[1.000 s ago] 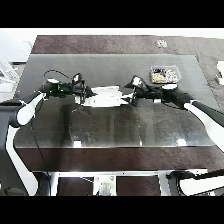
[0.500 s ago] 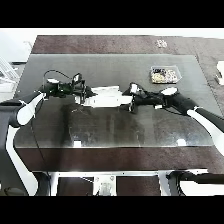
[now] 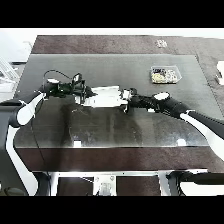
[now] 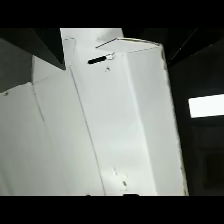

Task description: Fold the box and place the chain.

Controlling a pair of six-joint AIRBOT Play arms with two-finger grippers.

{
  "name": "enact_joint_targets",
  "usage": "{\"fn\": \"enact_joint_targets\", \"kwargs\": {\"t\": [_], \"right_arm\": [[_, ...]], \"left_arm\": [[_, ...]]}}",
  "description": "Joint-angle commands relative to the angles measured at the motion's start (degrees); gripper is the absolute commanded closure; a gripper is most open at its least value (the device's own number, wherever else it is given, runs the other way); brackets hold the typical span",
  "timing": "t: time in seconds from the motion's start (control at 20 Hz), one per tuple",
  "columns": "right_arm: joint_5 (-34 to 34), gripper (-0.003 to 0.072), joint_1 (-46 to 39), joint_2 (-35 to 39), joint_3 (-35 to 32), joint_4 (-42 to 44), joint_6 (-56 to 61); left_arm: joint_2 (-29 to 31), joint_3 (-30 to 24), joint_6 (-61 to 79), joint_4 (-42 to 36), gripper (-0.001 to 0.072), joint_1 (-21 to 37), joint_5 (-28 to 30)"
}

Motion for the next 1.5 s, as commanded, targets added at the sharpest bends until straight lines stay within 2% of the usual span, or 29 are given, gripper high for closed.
{"fn": "enact_joint_targets", "kwargs": {"t": [0.0, 0.3, 0.6, 0.9, 1.15, 1.45], "right_arm": [[-2.5, -0.0013, -0.5, -0.2, 0.0, 9.8, -9.2], [0.0, -0.0013, -1.1, -1.9, 0.8, 11.8, -12.7], [8.9, -0.0014, -6.1, -5.8, 4.9, 11.5, -12.0], [20.1, -0.0013, -7.8, -10.7, 12.6, 0.3, 1.2], [20.9, -0.0013, -7.5, -13.0, 13.7, -2.1, 2.8], [22.5, -0.0013, -7.9, -15.8, 19.0, -7.9, 7.4]], "left_arm": [[0.0, 0.0, 0.0, 0.1, 0.0688, 0.0, -0.1], [0.0, 0.0, 0.0, 0.1, 0.0688, 0.0, -0.1], [0.0, 0.0, 0.0, 0.2, 0.0688, 0.0, -0.1], [0.0, 0.0, 0.0, 0.2, 0.0688, 0.0, 0.0], [0.0, 0.0, 0.0, 0.2, 0.0688, 0.0, 0.0], [0.0, 0.0, 0.0, 0.2, 0.0688, 0.0, 0.0]]}}
